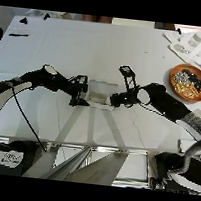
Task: Fold the box and place the chain.
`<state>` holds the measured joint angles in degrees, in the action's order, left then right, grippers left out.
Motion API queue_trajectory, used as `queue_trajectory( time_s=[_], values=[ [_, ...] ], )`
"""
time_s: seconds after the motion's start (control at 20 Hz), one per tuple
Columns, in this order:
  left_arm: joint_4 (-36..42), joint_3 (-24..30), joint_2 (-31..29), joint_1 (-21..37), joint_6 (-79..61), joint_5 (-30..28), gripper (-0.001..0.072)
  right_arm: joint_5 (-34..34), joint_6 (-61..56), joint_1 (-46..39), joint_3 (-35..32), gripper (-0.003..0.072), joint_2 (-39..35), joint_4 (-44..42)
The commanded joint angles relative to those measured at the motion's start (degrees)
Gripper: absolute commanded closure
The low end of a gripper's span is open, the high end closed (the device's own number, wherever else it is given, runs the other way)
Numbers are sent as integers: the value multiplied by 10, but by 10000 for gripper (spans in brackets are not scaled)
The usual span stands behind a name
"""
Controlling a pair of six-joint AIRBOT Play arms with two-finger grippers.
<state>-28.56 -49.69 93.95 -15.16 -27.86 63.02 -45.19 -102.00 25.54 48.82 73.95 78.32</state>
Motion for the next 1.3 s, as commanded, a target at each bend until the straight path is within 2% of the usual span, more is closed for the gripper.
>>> queue_trajectory(
  time_s=[0.0,0.5,0.7,0.85,1.0,1.25],
  values=[
    [0,0,0,0,0,0,392,-23,-101,6,6,279,5,55],
    [0,0,0,0,0,0,392,-42,-105,6,47,278,5,48],
    [0,0,0,0,0,0,392,-47,-102,6,47,279,5,23],
    [0,0,0,0,0,0,392,-39,-52,17,47,279,5,-11],
    [0,0,0,0,0,0,392,-30,-58,25,47,279,12,4],
    [0,0,0,0,0,0,392,-56,-81,27,47,279,61,30]
  ],
)
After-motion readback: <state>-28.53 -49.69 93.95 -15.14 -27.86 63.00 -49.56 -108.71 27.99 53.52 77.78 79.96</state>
